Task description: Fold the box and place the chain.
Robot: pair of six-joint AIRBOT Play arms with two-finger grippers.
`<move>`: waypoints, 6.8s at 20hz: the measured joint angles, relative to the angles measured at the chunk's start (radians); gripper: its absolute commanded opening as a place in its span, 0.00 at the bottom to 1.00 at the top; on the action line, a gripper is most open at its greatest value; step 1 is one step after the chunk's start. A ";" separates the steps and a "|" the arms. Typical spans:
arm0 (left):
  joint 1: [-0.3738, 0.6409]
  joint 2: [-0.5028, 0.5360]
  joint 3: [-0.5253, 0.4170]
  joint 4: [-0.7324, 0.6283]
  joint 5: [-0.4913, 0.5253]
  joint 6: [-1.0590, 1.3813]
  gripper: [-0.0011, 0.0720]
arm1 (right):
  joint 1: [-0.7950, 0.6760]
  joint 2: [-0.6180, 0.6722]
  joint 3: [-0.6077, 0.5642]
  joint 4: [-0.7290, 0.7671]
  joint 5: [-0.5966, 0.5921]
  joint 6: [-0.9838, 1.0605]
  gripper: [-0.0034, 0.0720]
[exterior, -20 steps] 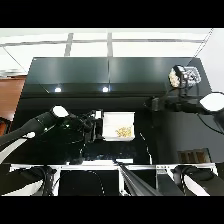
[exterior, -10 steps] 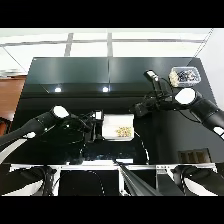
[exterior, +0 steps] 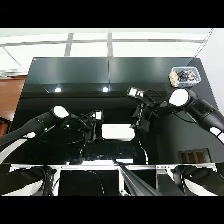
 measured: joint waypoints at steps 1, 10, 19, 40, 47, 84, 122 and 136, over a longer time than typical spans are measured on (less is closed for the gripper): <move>0.000 0.000 0.000 0.000 0.000 0.000 0.56 | 0.009 0.000 -0.002 0.000 0.003 -0.015 0.88; 0.000 0.000 0.000 0.000 0.000 -0.001 0.56 | 0.075 0.000 -0.006 0.001 0.071 -0.053 0.88; 0.000 0.000 0.000 0.000 0.000 -0.001 0.56 | 0.090 0.000 -0.006 -0.006 0.048 -0.056 0.60; 0.000 0.000 0.000 0.000 -0.006 -0.002 0.56 | 0.092 -0.016 -0.006 -0.006 -0.025 -0.062 0.88; 0.000 0.000 0.000 0.000 -0.007 -0.002 0.56 | 0.107 -0.028 -0.007 -0.007 -0.031 -0.117 0.59; 0.000 0.000 0.000 0.001 -0.006 0.000 0.56 | 0.110 -0.015 -0.021 -0.006 0.061 -0.049 0.54; 0.000 0.000 0.000 -0.001 0.080 -0.001 0.56 | -0.052 -0.080 -0.200 0.579 -0.100 0.517 0.06; 0.000 0.000 0.000 0.000 0.079 0.000 0.56 | -0.007 -0.089 -0.206 0.378 -0.191 0.665 0.06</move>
